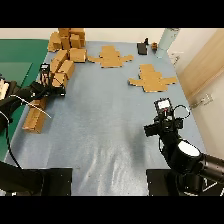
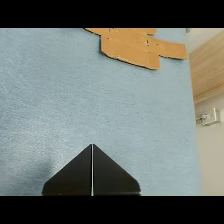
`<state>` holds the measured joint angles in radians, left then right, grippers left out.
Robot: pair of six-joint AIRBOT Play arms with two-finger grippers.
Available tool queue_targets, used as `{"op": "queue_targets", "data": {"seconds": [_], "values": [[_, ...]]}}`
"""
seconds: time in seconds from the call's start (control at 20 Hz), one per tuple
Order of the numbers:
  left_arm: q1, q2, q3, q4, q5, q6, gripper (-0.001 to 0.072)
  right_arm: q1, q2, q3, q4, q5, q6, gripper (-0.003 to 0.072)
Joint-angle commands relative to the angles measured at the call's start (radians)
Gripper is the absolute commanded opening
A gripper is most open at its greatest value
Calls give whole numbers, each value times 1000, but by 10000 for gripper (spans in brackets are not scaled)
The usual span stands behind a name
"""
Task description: Fold the box.
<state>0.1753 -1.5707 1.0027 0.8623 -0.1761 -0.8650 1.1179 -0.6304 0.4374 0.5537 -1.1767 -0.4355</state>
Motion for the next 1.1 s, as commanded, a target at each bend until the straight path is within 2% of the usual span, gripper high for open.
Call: {"op": "queue_targets", "data": {"seconds": [0.0,0.25,0.55,0.75,0.85,0.9,1.0,1.05], "values": [[0,0,0,-5,-10,0,700,1,0,0,0,0,0,7],[1,13,1,-4,-100,0,701,1,0,0,0,0,0,7],[45,106,1,-1,-248,0,701,-11,0,0,18,3,0,7],[72,190,1,8,-397,0,700,-72,0,0,71,50,0,7],[75,245,1,18,-495,0,698,-129,0,0,96,124,-2,7],[74,277,1,17,-553,-1,520,-169,-2,3,128,164,-2,7],[62,336,1,13,-626,-24,235,-269,-24,26,240,237,-34,7],[48,360,3,14,-647,-32,9,-324,-48,45,306,273,-108,7]]}}
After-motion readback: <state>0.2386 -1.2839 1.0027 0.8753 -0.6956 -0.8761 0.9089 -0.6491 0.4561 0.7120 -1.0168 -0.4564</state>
